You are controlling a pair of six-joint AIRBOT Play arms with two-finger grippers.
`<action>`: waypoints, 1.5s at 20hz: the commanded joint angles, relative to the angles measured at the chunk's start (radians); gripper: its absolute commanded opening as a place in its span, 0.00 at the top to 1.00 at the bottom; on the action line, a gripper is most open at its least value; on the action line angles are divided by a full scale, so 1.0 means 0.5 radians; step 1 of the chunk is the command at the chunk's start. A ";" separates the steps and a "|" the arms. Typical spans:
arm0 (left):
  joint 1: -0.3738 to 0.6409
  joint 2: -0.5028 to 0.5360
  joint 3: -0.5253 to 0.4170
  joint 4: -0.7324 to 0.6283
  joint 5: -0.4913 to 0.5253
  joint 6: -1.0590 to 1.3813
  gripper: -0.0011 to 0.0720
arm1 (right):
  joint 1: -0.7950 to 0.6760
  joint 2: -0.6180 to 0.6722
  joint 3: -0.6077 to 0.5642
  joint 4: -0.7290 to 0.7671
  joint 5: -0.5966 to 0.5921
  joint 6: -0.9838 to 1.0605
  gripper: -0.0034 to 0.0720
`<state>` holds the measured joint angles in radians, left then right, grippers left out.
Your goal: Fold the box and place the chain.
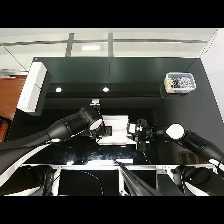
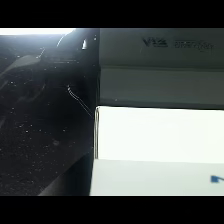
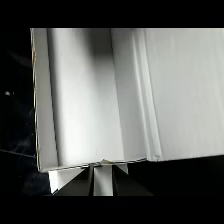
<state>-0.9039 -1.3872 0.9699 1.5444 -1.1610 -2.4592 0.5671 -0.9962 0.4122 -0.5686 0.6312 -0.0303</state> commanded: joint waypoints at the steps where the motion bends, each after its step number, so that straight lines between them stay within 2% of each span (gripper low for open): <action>1: 0.000 -0.001 0.000 -0.001 0.003 0.002 0.95 | 0.070 -0.025 -0.001 0.143 -0.074 0.037 0.78; 10: 0.000 -0.001 0.000 -0.001 0.008 0.001 0.95 | 0.077 -0.104 -0.001 0.209 -0.082 0.085 0.78; 14: -0.001 -0.008 0.000 -0.002 0.008 0.002 0.95 | 0.079 -0.105 -0.001 0.349 -0.083 0.082 0.78; 21: 0.000 -0.034 0.000 -0.016 0.008 0.002 0.95 | 0.088 -0.130 -0.001 0.352 -0.097 0.084 0.78; 22: 0.000 -0.034 0.000 -0.016 0.008 0.002 0.95 | 0.088 -0.130 -0.001 0.352 -0.098 0.084 0.75; 23: 0.000 -0.034 0.000 -0.016 0.008 0.002 0.95 | 0.088 -0.130 -0.001 0.353 -0.115 0.085 0.48; 24: 0.000 -0.034 0.000 -0.017 0.008 0.002 0.95 | 0.088 -0.130 -0.001 0.352 -0.132 0.084 0.41; 25: 0.000 -0.034 0.000 -0.017 0.008 0.002 0.95 | 0.088 -0.130 -0.001 0.352 -0.147 0.085 0.58; 26: 0.000 -0.034 0.000 -0.017 0.008 0.002 0.95 | 0.088 -0.130 -0.001 0.352 -0.150 0.085 0.67; 28: 0.000 -0.034 0.000 -0.017 0.008 0.002 0.95 | 0.088 -0.130 -0.001 0.352 -0.152 0.084 0.67; 30: 0.000 -0.034 0.000 -0.017 0.008 0.002 0.95 | 0.088 -0.130 -0.001 0.351 -0.150 0.085 0.81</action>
<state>-0.9039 -1.4036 0.9699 1.5364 -1.1580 -2.4599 0.6102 -1.0607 0.4122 -0.3931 0.5594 0.0120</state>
